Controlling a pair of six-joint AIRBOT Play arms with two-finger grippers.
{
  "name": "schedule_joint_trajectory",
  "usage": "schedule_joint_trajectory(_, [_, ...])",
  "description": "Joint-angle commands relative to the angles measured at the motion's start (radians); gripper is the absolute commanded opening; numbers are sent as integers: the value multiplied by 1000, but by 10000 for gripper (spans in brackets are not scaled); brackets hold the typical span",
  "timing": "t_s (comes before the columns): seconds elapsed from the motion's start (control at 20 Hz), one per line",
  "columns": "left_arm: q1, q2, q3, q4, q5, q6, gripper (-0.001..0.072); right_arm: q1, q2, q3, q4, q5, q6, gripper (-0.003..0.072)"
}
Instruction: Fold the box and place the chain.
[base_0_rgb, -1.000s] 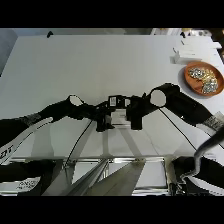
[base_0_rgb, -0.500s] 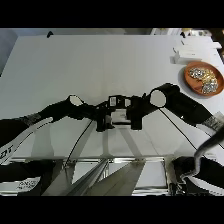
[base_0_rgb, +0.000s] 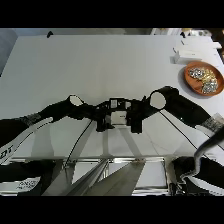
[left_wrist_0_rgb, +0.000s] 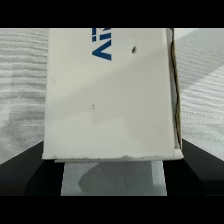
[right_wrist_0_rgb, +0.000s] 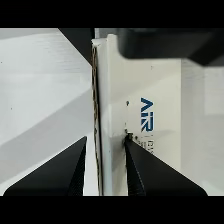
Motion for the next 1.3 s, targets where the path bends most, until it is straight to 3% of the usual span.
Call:
schedule_joint_trajectory(0.0, [0,1,0,0,0,0,271,1,14,-1,5,-6,0,281])
schedule_joint_trajectory(0.3, [0,1,0,0,0,0,271,1,76,0,5,-30,0,253])
schedule_joint_trajectory(0.4, [0,1,0,0,0,0,271,1,75,0,7,-37,1,19])
schedule_joint_trajectory(0.8, [0,1,0,0,0,0,271,1,-2,-1,62,-30,46,18])
schedule_joint_trajectory(1.25, [0,1,0,0,0,0,271,1,-5,-2,62,2,49,18])
